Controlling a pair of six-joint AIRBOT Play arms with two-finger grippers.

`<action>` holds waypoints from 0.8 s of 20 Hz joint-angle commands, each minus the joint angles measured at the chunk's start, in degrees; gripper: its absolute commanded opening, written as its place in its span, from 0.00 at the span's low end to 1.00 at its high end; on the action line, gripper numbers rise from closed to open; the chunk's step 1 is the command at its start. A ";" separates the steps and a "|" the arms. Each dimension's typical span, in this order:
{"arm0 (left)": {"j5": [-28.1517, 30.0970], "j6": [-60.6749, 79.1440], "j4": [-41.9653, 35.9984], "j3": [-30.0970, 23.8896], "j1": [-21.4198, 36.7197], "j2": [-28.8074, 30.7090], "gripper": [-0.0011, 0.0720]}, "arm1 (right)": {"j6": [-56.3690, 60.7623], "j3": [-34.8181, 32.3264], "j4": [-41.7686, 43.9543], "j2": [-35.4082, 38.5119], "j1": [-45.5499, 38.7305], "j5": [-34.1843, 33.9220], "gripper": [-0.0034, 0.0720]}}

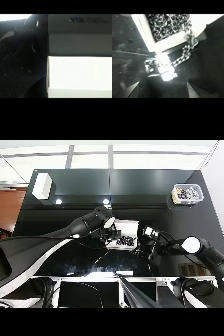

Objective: Fold the box and place the chain.

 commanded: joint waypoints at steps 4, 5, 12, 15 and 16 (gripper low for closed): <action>0.00 0.02 -0.02 0.00 0.00 -0.04 0.06 | -5.25 -0.92 5.57 -0.90 2.14 -15.85 1.00; 0.02 0.02 0.00 0.00 0.00 -0.04 0.06 | -5.25 -0.92 7.69 -1.22 2.14 -16.96 1.00; 0.00 0.02 0.00 0.00 0.00 -0.04 0.06 | -6.34 -0.92 7.98 -6.64 2.16 -18.84 1.00; 0.00 0.02 0.00 0.00 0.00 -0.04 0.06 | -7.43 -0.92 7.96 -7.15 2.16 -19.06 1.00; 0.02 0.02 0.00 0.00 0.00 -0.04 0.06 | -7.43 -0.92 7.98 -7.43 2.16 -19.06 1.00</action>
